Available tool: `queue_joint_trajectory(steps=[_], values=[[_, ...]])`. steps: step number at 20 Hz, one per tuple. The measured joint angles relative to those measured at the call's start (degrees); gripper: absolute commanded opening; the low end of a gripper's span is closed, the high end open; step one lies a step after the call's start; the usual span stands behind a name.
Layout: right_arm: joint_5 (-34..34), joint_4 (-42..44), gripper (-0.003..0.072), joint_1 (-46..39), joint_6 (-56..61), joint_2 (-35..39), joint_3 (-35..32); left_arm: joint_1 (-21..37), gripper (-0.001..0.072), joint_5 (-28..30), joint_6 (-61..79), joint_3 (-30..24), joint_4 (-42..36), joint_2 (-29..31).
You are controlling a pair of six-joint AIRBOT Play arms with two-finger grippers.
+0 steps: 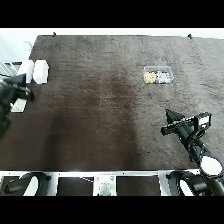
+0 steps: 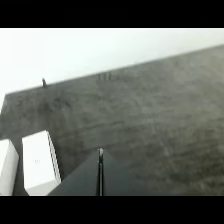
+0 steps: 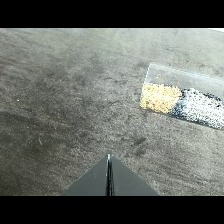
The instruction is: Fold the box and place the chain.
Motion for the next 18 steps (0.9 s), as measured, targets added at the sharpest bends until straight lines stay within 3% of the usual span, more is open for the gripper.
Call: queue_joint_trajectory(steps=[6, 18], values=[[0.00, 0.00, 0.0010, 0.00, 0.00, 0.00, 0.00, 0.00, 0.0017, -1.16, 1.05, -10.93, -3.15, 3.67], [0.00, 0.00, 0.0010, 0.00, 0.00, 0.00, 0.00, 0.00, 0.0019, -1.68, -0.92, -13.55, -3.82, 4.26]])
